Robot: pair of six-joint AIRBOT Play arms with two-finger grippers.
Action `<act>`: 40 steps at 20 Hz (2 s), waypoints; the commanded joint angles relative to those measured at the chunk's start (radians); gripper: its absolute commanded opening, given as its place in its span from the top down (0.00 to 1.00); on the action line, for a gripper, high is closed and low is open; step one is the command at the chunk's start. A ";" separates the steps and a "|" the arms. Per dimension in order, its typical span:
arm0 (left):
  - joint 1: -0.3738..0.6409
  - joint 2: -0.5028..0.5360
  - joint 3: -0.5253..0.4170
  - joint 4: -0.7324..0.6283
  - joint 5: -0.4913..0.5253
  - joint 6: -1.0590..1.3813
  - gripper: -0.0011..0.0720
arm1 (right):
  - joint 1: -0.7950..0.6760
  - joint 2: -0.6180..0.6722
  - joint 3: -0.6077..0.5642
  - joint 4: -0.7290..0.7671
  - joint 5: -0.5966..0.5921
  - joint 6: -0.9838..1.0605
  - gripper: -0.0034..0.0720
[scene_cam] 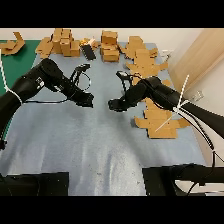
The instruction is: Fold the box.
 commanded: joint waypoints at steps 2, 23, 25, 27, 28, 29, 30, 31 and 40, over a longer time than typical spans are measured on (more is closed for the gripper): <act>0.000 0.000 0.000 0.000 0.000 0.000 0.97 | 0.001 0.000 0.001 0.000 0.000 0.000 0.95; 0.000 -0.001 0.000 -0.030 0.118 0.000 0.97 | -0.283 -0.036 0.132 -0.537 -0.538 0.050 0.81; 0.000 -0.001 0.000 -0.030 0.144 0.000 0.97 | -0.438 -0.036 0.168 -0.645 -0.637 0.025 0.42; 0.000 -0.001 0.000 -0.030 0.152 0.000 0.97 | -0.606 -0.039 0.171 -0.625 -0.619 -0.005 0.41; 0.000 0.000 0.000 -0.030 0.154 0.000 0.97 | -0.692 -0.042 0.171 -0.599 -0.587 -0.026 0.41; 0.000 0.000 0.000 -0.030 0.156 0.000 0.97 | -0.769 -0.045 0.171 -0.572 -0.544 -0.055 0.41; 0.000 0.000 0.000 -0.030 0.156 0.000 0.97 | -0.850 -0.048 0.171 -0.533 -0.500 -0.078 0.41; 0.000 0.000 0.000 -0.030 0.156 0.000 0.97 | -0.922 -0.051 0.171 -0.474 -0.468 -0.103 0.41; 0.000 0.000 0.000 -0.036 0.123 -0.048 0.97 | -1.246 -0.180 0.171 -0.003 -0.510 -0.517 0.41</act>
